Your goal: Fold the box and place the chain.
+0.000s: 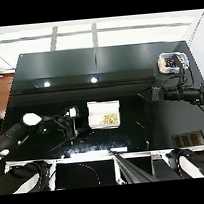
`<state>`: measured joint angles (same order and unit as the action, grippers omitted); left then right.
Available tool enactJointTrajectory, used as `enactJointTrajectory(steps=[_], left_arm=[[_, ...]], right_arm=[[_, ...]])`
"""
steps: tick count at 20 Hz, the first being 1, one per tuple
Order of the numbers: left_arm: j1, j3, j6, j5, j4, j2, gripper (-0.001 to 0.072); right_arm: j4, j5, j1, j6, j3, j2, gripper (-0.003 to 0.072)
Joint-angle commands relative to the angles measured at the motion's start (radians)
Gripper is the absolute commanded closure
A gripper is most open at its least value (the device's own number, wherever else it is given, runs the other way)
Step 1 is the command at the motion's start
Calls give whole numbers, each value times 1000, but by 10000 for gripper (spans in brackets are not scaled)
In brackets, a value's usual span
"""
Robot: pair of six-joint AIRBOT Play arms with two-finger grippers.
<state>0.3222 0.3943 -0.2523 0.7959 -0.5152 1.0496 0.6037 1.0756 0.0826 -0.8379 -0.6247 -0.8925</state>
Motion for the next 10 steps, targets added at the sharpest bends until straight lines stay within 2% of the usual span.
enactJointTrajectory(steps=[1, 4, 10], left_arm=[[7, 57, -2, 11, 0, 91, 71], [4, 76, -1, 49, 0, 137, 71], [-20, 78, -1, 111, 1, 141, 72]], right_arm=[[-1, 4, 0, 0, 1, 0, -14], [-1, 5, -2, 0, 2, 0, -14], [-1, 5, -5, 0, 2, 0, -15]])
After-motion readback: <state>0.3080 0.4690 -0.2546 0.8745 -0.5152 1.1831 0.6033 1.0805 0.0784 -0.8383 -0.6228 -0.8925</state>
